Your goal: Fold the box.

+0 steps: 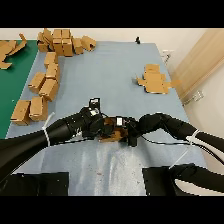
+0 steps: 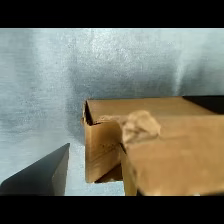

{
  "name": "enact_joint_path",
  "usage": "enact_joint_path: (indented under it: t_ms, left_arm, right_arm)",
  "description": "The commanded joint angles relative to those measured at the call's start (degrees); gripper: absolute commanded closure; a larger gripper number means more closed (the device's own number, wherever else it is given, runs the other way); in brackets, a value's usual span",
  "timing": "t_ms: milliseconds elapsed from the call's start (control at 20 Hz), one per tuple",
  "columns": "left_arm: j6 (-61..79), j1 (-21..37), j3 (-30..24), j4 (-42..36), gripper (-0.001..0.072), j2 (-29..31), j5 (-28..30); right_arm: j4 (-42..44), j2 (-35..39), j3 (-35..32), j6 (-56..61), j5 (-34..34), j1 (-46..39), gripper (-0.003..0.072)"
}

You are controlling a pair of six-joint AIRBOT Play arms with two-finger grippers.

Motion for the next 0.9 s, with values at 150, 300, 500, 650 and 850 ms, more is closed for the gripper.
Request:
enact_joint_path:
  t_ms: [150,300,500,650,850]
  left_arm:
    - [-0.33,-0.46,3.17,0.72,0.0217,-3.26,-2.82]
    - [-0.09,-0.46,6.82,1.18,0.0218,-6.82,-7.78]
    - [0.31,-0.46,11.3,1.2,0.0218,-10.32,-9.92]
    - [0.17,-0.35,11.52,1.86,0.0217,-10.67,-10.62]
    - [0.46,-0.76,11.52,2.47,0.0217,-10.67,-12.87]
  right_arm:
    - [0.02,-0.02,-0.04,0.02,0.02,0.07,0.013]
    - [0.02,-0.02,-0.04,0.02,0.02,0.07,0.013]
    - [0.02,-0.02,-0.04,0.02,0.02,0.07,0.013]
    - [0.02,-0.02,-0.04,0.02,0.02,0.07,0.013]
    - [0.02,-0.02,-0.04,0.02,0.04,0.07,0.013]
